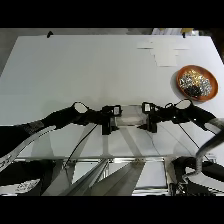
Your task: Fold the box and place the chain.
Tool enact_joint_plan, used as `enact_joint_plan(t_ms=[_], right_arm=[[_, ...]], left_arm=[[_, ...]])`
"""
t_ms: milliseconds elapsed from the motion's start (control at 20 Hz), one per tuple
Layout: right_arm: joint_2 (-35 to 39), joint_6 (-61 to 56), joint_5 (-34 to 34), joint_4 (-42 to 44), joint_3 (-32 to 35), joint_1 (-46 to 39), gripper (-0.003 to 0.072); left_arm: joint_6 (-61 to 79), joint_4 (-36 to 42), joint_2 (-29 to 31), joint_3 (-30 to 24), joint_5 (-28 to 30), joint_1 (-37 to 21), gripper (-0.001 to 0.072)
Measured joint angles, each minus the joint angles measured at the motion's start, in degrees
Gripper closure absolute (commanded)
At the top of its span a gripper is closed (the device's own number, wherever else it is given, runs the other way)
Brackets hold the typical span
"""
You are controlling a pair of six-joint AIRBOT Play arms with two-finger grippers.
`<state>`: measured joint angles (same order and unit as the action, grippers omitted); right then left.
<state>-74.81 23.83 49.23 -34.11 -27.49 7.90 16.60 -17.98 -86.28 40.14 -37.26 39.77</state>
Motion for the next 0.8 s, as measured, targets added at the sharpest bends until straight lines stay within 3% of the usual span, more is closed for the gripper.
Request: enact_joint_plan(t_ms=[500, 700, 750, 800], right_arm=[[11.54, -18.88, 2.58, -18.21, 0.04, -0.17, -0.0023], [19.71, -24.35, 3.63, -24.87, -0.09, -0.17, 0.013], [22.03, -25.09, 3.63, -25.42, -0.2, -0.17, 0.0213], [24.39, -25.49, 3.52, -25.57, -0.31, -0.17, 0.0389]], left_arm=[[-0.04, -0.02, 0.0, 0.0, 0.2, 0.0, 0.0609], [-0.07, -0.02, 0.0, 0.0, 0.26, 0.0, 0.0609], [-0.07, -0.02, 0.0, 0.0, 0.28, 0.0, 0.0609], [-0.07, -0.02, 0.0, 0.0, 0.28, 0.0, 0.0609]])
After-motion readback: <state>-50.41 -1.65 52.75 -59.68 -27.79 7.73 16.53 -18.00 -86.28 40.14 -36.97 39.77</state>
